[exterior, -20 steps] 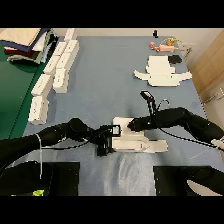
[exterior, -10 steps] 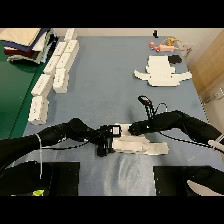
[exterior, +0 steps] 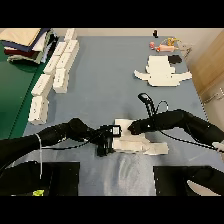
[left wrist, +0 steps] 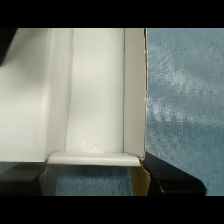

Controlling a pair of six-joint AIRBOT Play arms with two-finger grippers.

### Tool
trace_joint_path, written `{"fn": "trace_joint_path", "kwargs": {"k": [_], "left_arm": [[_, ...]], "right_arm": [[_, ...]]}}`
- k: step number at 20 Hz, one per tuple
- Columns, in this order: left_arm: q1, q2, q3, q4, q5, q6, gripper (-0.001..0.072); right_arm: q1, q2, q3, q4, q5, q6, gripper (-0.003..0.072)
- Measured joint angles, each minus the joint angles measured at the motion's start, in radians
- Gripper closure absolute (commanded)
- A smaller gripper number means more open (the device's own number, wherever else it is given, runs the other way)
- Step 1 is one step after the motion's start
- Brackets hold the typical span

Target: Fold the box.

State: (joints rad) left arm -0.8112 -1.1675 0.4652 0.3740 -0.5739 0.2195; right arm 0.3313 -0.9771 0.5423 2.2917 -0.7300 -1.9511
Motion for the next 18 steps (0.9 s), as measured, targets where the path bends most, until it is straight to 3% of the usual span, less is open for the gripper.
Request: {"fn": "trace_joint_path", "kwargs": {"k": [5, 6, 7, 8, 10, 14, 18], "left_arm": [[0.000, 0.000, 0.000, 0.000, 0.000, 0.000, 0.0111], [0.000, 0.000, 0.000, 0.000, 0.000, 0.000, 0.0111], [0.000, 0.000, 0.000, 0.000, 0.000, 0.000, 0.0111], [0.000, 0.000, 0.000, 0.000, 0.000, 0.000, 0.0111], [0.000, 0.000, 0.000, 0.000, 0.000, 0.000, 0.0111], [0.000, 0.000, 0.000, 0.000, -0.001, 0.000, 0.0111], [0.000, 0.000, 0.000, 0.000, -0.002, 0.000, 0.0111]], "right_arm": [[-0.001, 0.188, 0.027, -0.133, -0.168, -0.013, 0.0682], [-0.001, 0.233, 0.029, -0.166, -0.225, -0.022, 0.0588], [-0.001, 0.275, 0.029, -0.197, -0.284, -0.036, 0.0314], [-0.001, 0.316, 0.028, -0.231, -0.345, -0.054, 0.0200], [-0.001, 0.381, 0.013, -0.313, -0.451, -0.100, 0.0082], [0.000, 0.443, -0.067, -0.442, -0.529, -0.280, 0.0082], [0.000, 0.433, -0.151, -0.488, -0.453, -0.429, 0.0083]]}}
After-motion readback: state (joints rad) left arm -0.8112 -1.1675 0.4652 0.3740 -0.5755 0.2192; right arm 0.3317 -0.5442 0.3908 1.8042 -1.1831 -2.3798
